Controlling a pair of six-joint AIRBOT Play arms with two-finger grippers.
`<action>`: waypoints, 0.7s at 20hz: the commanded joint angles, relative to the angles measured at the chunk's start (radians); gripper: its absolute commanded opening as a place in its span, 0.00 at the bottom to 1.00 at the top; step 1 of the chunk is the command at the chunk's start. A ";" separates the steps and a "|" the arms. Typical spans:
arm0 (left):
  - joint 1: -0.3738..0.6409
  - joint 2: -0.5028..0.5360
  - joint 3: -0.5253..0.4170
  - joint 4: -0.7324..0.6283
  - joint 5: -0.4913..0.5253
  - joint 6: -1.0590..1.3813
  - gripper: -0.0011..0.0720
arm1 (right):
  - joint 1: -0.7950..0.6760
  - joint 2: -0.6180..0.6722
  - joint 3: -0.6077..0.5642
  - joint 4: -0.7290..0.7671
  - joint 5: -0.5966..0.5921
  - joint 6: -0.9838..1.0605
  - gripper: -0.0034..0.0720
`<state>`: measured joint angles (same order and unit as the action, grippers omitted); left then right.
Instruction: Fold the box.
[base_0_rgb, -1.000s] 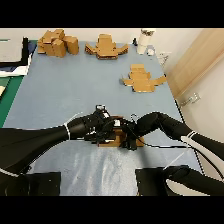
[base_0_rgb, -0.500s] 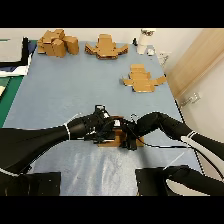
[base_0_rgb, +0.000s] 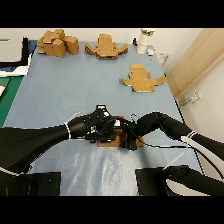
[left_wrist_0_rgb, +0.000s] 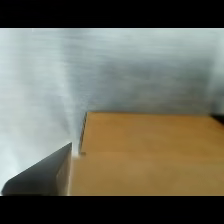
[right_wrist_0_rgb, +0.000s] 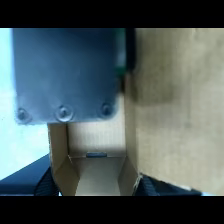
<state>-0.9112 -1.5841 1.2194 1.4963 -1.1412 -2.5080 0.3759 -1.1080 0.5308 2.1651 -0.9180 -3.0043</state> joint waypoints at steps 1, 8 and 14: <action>0.003 0.001 0.004 0.003 -0.035 0.005 0.64 | 0.000 0.000 0.000 0.000 0.000 0.000 0.74; 0.019 0.001 0.063 -0.018 -0.075 0.018 0.65 | 0.000 0.000 0.000 0.000 0.000 0.000 0.74; 0.097 0.001 0.114 -0.164 -0.191 0.142 0.65 | 0.000 0.000 0.000 0.000 0.000 0.000 0.74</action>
<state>-0.8455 -1.5841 1.3087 1.3991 -1.2713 -2.4237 0.3759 -1.1080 0.5308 2.1651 -0.9180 -3.0043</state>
